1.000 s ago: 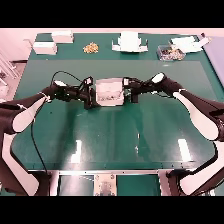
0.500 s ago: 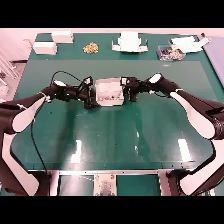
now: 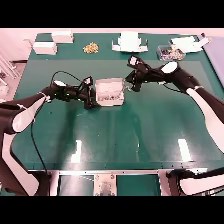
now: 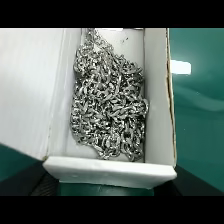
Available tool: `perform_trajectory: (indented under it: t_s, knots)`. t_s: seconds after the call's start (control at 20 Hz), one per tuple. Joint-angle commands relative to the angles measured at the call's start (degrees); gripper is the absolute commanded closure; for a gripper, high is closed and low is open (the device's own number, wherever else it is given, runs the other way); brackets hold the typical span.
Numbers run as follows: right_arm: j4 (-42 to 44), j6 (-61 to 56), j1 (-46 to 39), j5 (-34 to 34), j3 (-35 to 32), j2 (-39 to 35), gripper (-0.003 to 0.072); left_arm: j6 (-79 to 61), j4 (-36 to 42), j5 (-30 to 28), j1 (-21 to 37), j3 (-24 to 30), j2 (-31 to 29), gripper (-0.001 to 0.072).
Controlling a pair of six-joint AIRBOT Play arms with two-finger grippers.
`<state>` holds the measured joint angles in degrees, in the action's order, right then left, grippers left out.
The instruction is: Fold the box and place the chain.
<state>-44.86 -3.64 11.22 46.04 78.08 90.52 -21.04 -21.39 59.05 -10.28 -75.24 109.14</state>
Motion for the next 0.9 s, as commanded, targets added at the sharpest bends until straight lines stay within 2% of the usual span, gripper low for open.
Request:
perform_trajectory:
  t_s: [0.0,0.35,0.45,0.5,0.55,0.75,0.85]
  knots:
    - [-0.4,-5.2,0.6,2.9,-0.2,-5.2,0.0682,0.0,0.0,0.0,0.0,0.0,0.0,0.0176]
    - [-0.1,-11.6,4.6,7.6,-0.7,-9.0,0.0681,0.0,0.0,0.0,0.0,0.0,0.0,0.0176]
    - [-0.2,-11.5,6.5,6.0,-3.4,-8.1,0.0679,0.0,0.0,0.0,0.0,0.0,0.0,0.0177]
    - [-0.2,-9.8,6.9,4.5,-4.9,-7.3,0.0642,0.0,0.0,0.0,0.0,0.0,0.0,0.0176]
    - [-0.2,-8.2,6.9,2.6,-6.3,-6.1,0.0511,0.0,0.0,0.0,0.0,0.0,0.0,0.0176]
    - [-0.4,-6.2,6.3,-3.3,-7.1,-3.0,0.0489,0.0,0.0,0.0,0.0,0.0,0.0,0.0177]
    - [-0.9,-5.7,5.2,-4.0,-6.8,-3.1,0.0487,0.0,0.0,0.0,0.0,0.0,0.0,0.0176]
